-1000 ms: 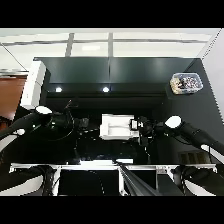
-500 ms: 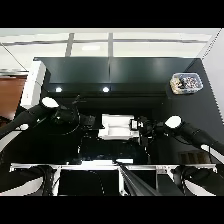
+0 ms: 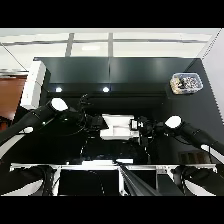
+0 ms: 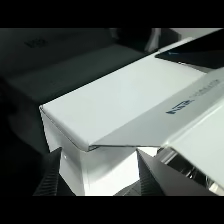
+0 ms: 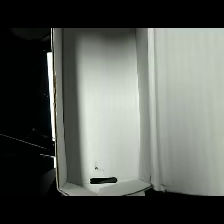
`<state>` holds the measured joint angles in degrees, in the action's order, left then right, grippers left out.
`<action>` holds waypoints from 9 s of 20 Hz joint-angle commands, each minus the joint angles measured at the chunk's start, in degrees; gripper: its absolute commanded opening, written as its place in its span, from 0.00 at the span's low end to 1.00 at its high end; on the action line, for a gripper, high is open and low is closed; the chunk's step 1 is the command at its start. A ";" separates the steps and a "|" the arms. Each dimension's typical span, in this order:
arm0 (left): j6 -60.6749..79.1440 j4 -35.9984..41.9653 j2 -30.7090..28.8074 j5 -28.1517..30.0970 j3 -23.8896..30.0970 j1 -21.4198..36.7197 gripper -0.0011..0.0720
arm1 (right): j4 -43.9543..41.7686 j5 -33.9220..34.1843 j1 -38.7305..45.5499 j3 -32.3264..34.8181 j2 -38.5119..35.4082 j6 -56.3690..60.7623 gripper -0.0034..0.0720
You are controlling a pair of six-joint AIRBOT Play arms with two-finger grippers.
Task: Fold the box and place the chain.
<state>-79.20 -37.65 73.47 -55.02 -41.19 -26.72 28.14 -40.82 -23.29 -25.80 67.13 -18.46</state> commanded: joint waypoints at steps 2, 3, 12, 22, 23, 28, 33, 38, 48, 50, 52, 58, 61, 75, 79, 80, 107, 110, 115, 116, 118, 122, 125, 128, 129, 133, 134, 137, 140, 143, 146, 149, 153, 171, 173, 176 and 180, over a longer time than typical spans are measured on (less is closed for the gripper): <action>-9.92 -5.16 -1.95 5.16 -0.11 -4.15 0.76 | -0.02 0.02 -0.04 -0.07 0.04 0.02 0.23; -12.13 -7.10 -2.29 5.33 -0.11 -4.50 0.76 | -0.02 0.02 -0.04 -0.07 0.04 0.04 0.23; -17.92 -11.85 -2.67 8.09 -0.11 -6.60 0.76 | -0.04 0.02 -0.04 -0.07 0.04 0.04 0.23; -22.29 -17.46 -2.51 8.35 -0.13 -7.21 0.76 | -0.02 0.02 -0.04 -0.07 0.04 0.04 0.23; -23.15 -17.88 -2.51 8.35 -0.13 -7.50 0.76 | -0.02 0.02 -0.04 -0.07 0.04 0.02 0.23; -26.36 -20.50 -2.51 8.02 -2.69 -10.34 0.68 | -0.02 0.02 -0.04 -0.07 0.04 0.02 0.23; -37.53 -34.18 -2.49 2.23 -6.91 -15.04 0.68 | -0.02 0.04 -0.04 -0.07 0.04 0.04 0.23; -40.15 -35.41 -2.40 2.89 -8.35 -17.51 0.68 | -0.02 0.04 -0.04 -0.07 0.04 0.04 0.23; -45.22 -36.92 -0.70 3.56 -8.87 -21.05 0.68 | -0.02 0.04 -0.04 -0.07 0.04 0.04 0.23; -45.90 -37.33 -0.52 3.39 -9.25 -21.14 0.68 | -0.02 0.04 -0.04 -0.07 0.04 0.04 0.23; -45.97 -37.35 0.33 3.04 -10.05 -21.14 0.68 | -0.02 0.04 -0.04 -0.07 0.04 0.04 0.23; -46.27 -42.71 6.86 -4.55 -15.52 -22.36 0.68 | -0.02 0.04 -0.04 -0.07 0.04 0.04 0.23; -47.52 -43.52 8.44 -5.01 -16.06 -22.43 0.68 | -0.02 0.04 -0.04 -0.07 0.04 0.02 0.23; -53.55 -46.95 9.05 -5.70 -16.17 -22.36 0.62 | -0.07 0.07 -0.04 -0.07 0.04 0.07 0.23; -53.46 -47.54 10.84 -8.44 -18.47 -22.40 0.56 | -0.04 0.07 -0.04 -0.07 0.04 0.04 0.23; -53.48 -47.54 11.06 -8.70 -18.86 -22.45 0.56 | -0.04 0.07 -0.04 -0.07 0.04 0.04 0.23; -53.62 -47.74 12.04 -10.62 -20.74 -23.12 0.05 | -0.02 0.04 -0.04 -0.07 0.04 0.02 0.23; -53.62 -48.76 12.02 -10.64 -20.76 -23.15 0.05 | 0.17 1.01 -0.02 -0.07 -0.26 1.62 0.83; -53.48 -49.00 12.02 -10.60 -20.76 -22.51 0.05 | 7.43 0.02 0.13 -0.07 -5.01 6.25 0.94; -53.24 -49.00 12.02 -10.62 -20.76 -22.40 0.05 | 9.79 -0.55 0.13 -0.07 -5.77 6.69 0.94; -53.24 -48.92 12.02 -10.62 -20.76 -22.32 0.05 | 12.52 -1.42 0.13 -0.09 -6.64 8.26 0.94; -53.24 -48.87 12.02 -10.86 -20.76 -22.34 0.05 | 13.03 -1.90 0.13 -0.09 -6.86 8.22 0.94; -53.24 -48.87 12.02 -10.80 -20.76 -22.34 0.05 | 13.05 -0.94 0.13 -0.09 -6.86 8.15 0.94; -53.24 -48.87 12.02 -10.54 -20.76 -22.34 0.05 | 13.00 -0.98 0.13 -0.09 -6.86 8.15 0.75; -53.24 -48.87 12.02 -10.43 -20.76 -22.34 0.05 | 12.98 -1.09 0.13 -0.07 -6.86 8.15 0.69; -53.24 -48.70 12.02 -10.10 -20.76 -22.34 0.05 | 12.76 -0.98 0.07 -0.07 -6.84 8.15 0.68; -53.24 -48.70 12.02 -10.12 -20.76 -22.34 0.05 | 12.37 -0.98 0.07 -0.07 -6.84 8.15 0.68; -53.24 -48.68 12.02 -10.12 -20.76 -22.34 0.05 | 10.95 -0.94 0.07 -0.07 -6.84 8.15 0.31; -53.24 -48.68 12.02 -10.12 -20.76 -22.34 0.05 | 5.51 -0.13 -0.04 -0.07 -6.69 8.13 0.31; -53.24 -48.68 12.04 -10.12 -20.74 -22.34 0.05 | -1.44 0.61 -0.04 -0.07 -5.99 7.76 0.31; -53.24 -48.68 12.04 -10.16 -20.74 -22.34 0.05 | -7.61 0.63 -0.31 -0.07 -4.50 7.80 0.31; -53.24 -48.68 12.04 -10.19 -20.74 -22.34 0.05 | -8.63 1.11 -1.88 -0.07 -3.50 8.20 0.31; -53.27 -48.63 12.04 -10.19 -20.74 -22.34 0.05 | -8.59 1.07 -2.10 0.02 -2.49 11.19 0.31; -53.27 -48.63 12.04 -10.05 -20.74 -22.34 0.05 | 7.85 -16.24 13.03 -7.17 -11.21 66.05 0.06; -53.27 -48.63 12.04 -10.01 -20.76 -22.34 0.05 | 10.71 -20.87 22.45 -7.87 -14.91 70.66 0.06; -53.27 -48.63 12.04 -10.01 -20.76 -22.34 0.05 | 20.92 -21.53 33.14 -7.34 -15.91 83.38 0.06; -53.27 -48.65 12.04 -10.01 -20.74 -22.32 0.05 | 23.98 -19.41 35.30 -1.53 -15.76 91.12 0.06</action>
<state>-132.44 -86.28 85.52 -65.08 -61.89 -49.08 47.55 -60.25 8.97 -30.24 51.83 64.31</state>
